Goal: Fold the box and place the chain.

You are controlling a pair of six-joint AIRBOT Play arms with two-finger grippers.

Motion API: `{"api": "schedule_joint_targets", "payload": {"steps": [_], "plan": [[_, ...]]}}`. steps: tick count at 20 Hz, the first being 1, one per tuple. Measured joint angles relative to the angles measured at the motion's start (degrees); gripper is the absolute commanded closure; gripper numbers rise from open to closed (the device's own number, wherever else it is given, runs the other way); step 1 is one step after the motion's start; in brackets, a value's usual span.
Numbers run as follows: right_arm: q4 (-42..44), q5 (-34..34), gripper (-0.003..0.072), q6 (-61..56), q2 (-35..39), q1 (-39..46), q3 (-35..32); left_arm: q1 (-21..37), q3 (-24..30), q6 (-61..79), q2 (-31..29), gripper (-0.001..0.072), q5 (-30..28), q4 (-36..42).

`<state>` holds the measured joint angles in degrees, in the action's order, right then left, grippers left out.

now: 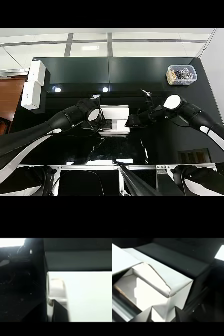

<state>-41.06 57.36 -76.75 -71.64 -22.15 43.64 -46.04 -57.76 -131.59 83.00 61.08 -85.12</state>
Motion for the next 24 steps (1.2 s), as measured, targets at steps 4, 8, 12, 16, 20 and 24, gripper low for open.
{"api": "schedule_joint_targets", "payload": {"steps": [4,8,12,16,20,24], "plan": [[-8.20,-2.21,0.0385,-8.90,-0.28,-3.65,2.43,0.00,0.00,-0.11,0.00,0.0680,-0.04,0.09],[-16.79,-2.49,0.0496,-18.69,-2.05,-7.96,5.84,0.00,0.00,-0.11,0.00,0.0680,-0.09,0.13],[-25.62,-0.44,0.0495,-29.59,-5.38,-12.87,10.54,0.00,0.00,-0.09,-0.02,0.0680,0.07,0.13],[-35.65,4.00,0.0473,-39.85,-8.13,-17.51,15.28,0.00,0.00,0.07,-0.02,0.0680,-0.11,0.15],[-40.15,6.69,0.0473,-45.22,-9.79,-20.11,17.38,0.00,0.00,0.07,0.00,0.0680,-0.11,0.15],[-41.66,7.85,0.0473,-47.71,-11.06,-20.90,18.01,0.00,0.00,0.04,0.00,0.0680,-0.09,0.22]]}}
